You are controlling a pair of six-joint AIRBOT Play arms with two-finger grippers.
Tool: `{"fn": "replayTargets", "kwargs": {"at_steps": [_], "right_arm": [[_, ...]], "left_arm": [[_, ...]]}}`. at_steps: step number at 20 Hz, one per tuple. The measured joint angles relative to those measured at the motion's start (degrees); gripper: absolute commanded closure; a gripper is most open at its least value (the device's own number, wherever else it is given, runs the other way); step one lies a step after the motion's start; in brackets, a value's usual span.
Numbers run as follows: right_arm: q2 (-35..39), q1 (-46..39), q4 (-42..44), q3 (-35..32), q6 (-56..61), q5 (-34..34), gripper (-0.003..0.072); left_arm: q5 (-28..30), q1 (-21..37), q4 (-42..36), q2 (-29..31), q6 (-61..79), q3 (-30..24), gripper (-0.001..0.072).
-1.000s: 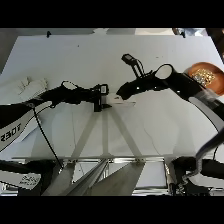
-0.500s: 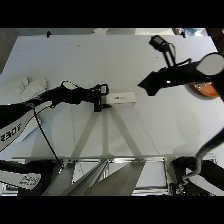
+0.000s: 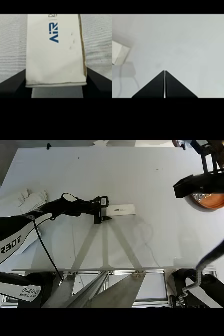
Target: Fold the box and place the chain.
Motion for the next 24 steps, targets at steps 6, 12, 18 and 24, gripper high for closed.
{"fn": "replayTargets", "kwargs": {"at_steps": [6,12,18,24], "right_arm": [[0.3,-0.9,-1.1,0.0,0.7,-0.3,0.0666],[0.3,-1.0,-1.4,0.0,0.9,-0.3,0.0666],[0.3,-1.0,-1.4,0.0,0.9,-0.3,0.0666],[0.3,-1.0,-1.4,0.0,0.9,-0.3,0.0666]], "left_arm": [[-0.6,0.0,0.0,0.1,0.0,0.0,0.0694],[-0.9,0.0,0.8,5.1,-1.4,0.0,0.0696],[8.1,0.8,-0.2,18.1,-11.2,0.0,0.0702],[29.5,6.6,-1.3,25.7,-27.6,0.0,0.0705]]}}
